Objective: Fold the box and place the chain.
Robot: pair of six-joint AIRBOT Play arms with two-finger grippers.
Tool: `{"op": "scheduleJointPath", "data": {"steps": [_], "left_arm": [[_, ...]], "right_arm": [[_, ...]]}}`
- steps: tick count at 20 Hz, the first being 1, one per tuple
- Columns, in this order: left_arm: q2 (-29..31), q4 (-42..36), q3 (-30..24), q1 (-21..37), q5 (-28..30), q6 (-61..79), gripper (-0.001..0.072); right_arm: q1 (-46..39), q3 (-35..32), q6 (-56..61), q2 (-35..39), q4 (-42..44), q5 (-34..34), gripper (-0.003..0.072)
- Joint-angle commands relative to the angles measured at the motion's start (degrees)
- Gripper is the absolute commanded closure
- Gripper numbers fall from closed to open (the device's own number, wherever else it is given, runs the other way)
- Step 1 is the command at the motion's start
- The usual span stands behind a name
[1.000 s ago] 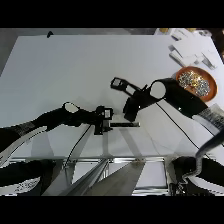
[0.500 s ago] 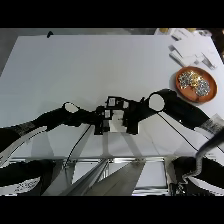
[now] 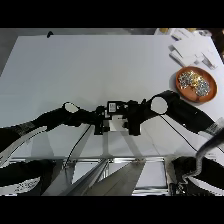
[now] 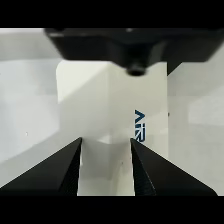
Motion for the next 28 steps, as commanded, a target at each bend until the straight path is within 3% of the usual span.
{"op": "scheduleJointPath", "data": {"steps": [1, 5, 10, 13, 15, 25, 28], "left_arm": [[0.04, 0.0, -0.02, 0.04, 0.02, 0.02, 0.0639], [0.04, 0.0, -0.02, 0.02, 0.02, 0.02, 0.0639], [0.04, 0.0, -0.02, 0.02, 0.02, 0.02, 0.0639], [0.04, 0.0, -0.02, 0.02, 0.02, 0.02, 0.0639], [0.02, 0.0, -0.02, 0.02, 0.02, 0.02, 0.0639], [0.02, 0.0, -0.02, 0.04, 0.02, 0.02, 0.0639], [0.02, 0.0, -0.02, 0.02, 0.02, 0.02, 0.0639]], "right_arm": [[0.57, -1.14, -1.44, 0.15, -3.02, -1.51, 0.0339], [0.57, -1.31, -1.42, 0.15, -3.3, -5.99, 0.0355], [0.57, -1.31, -1.38, 0.2, -3.32, -6.58, 0.052], [0.57, -1.31, -1.38, 1.09, -3.32, -6.64, 0.0533], [0.57, -1.31, -1.38, 1.7, -3.45, -6.67, 0.059], [0.57, -4.44, -1.38, 1.53, -2.34, -7.54, 0.0552], [0.57, -5.07, -1.38, 1.53, -1.09, -7.45, 0.0476]]}}
